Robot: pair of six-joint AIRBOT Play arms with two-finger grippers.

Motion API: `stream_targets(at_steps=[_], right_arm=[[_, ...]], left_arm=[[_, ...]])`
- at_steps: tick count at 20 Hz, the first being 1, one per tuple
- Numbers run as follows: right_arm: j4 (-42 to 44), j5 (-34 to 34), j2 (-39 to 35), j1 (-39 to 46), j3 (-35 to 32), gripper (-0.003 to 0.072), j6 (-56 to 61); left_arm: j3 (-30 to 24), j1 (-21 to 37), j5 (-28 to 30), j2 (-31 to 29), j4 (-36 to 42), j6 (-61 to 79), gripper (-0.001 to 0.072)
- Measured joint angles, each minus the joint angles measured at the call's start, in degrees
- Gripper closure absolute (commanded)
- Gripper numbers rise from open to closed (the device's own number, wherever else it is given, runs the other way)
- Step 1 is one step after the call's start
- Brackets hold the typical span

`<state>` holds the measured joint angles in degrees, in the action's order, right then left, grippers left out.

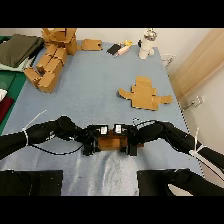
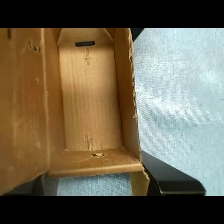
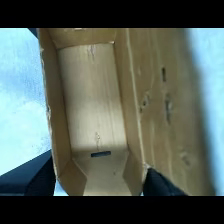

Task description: Fold the box.

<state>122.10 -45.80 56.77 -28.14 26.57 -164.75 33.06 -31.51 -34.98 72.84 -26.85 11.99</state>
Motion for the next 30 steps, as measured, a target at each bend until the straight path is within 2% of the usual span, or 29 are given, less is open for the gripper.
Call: stream_targets(at_steps=[11,15,18,23,30], right_arm=[[-10.6,-6.2,-6.0,0.0,1.7,-0.0032,8.6],[-13.9,-12.9,-11.1,0.0,3.7,-0.0032,20.2],[-14.6,-16.0,-14.6,0.0,5.5,-0.003,35.6],[-10.2,-17.8,-17.8,0.0,6.6,-0.003,54.1],[0.5,-18.4,-18.6,0.0,6.8,-0.003,65.4]], left_arm=[[0.0,0.0,0.4,0.0,0.0,0.0,0.0206],[0.0,0.0,0.4,0.0,0.0,0.0,0.0207],[0.0,0.0,0.4,0.0,0.0,0.0,0.0207],[0.0,0.0,0.4,0.0,0.0,0.0,0.0206],[0.0,0.1,0.4,-0.1,0.0,0.0,0.0207]])
